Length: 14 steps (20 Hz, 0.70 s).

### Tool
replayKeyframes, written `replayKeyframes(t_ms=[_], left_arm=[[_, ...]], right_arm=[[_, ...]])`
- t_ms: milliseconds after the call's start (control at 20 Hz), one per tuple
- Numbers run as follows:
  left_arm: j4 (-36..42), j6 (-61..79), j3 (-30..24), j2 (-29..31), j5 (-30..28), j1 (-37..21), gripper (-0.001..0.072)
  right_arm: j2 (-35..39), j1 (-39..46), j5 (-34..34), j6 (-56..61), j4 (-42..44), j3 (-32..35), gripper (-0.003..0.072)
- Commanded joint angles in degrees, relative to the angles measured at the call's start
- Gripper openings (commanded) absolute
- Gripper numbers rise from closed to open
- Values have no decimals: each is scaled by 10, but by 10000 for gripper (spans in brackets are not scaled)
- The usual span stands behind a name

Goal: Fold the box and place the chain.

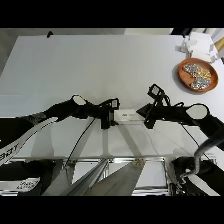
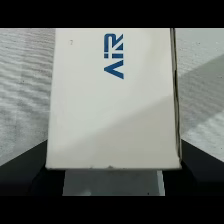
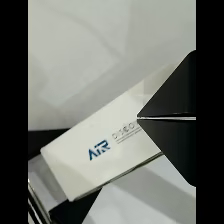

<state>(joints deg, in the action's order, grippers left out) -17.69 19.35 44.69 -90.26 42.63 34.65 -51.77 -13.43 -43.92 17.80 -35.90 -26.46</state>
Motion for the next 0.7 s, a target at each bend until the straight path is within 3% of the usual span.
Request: replayKeyframes(t_ms=[0,350,650], left_arm=[[-1,2,0,0,0,0,138],[-1,1,0,0,0,0,138],[-1,1,0,0,0,0,138]], right_arm=[[-5,31,-24,10,-29,0,12],[-6,31,-2,10,-28,53,12],[-6,31,-24,18,-44,54,13]])
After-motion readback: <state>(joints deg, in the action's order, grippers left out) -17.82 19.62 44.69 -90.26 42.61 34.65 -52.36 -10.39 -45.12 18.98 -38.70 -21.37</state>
